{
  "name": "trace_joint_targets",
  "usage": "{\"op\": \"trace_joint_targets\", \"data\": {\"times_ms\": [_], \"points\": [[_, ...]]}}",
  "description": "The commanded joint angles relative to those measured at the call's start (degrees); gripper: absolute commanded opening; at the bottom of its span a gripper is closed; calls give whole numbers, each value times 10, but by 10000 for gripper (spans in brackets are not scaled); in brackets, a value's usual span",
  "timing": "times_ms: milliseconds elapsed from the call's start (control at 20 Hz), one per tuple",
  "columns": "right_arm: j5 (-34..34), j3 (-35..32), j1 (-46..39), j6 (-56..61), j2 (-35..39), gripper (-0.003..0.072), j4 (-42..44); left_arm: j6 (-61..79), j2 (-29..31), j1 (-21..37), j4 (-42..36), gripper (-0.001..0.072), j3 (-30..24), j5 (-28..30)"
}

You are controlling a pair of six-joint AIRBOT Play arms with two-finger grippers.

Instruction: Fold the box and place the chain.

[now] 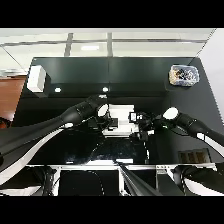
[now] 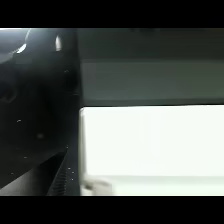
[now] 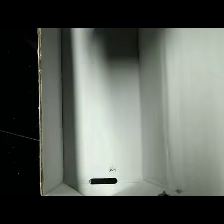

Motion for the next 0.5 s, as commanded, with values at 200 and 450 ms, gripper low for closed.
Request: {"op": "trace_joint_targets", "data": {"times_ms": [200, 450], "points": [[0, 0, 0, 0, 0, 429, 0, -7, 0, 0, 2, 30, 0, -5], [2, 0, 0, 35, 0, 720, 0, -5, 0, 0, 4, 30, 0, -6]]}}
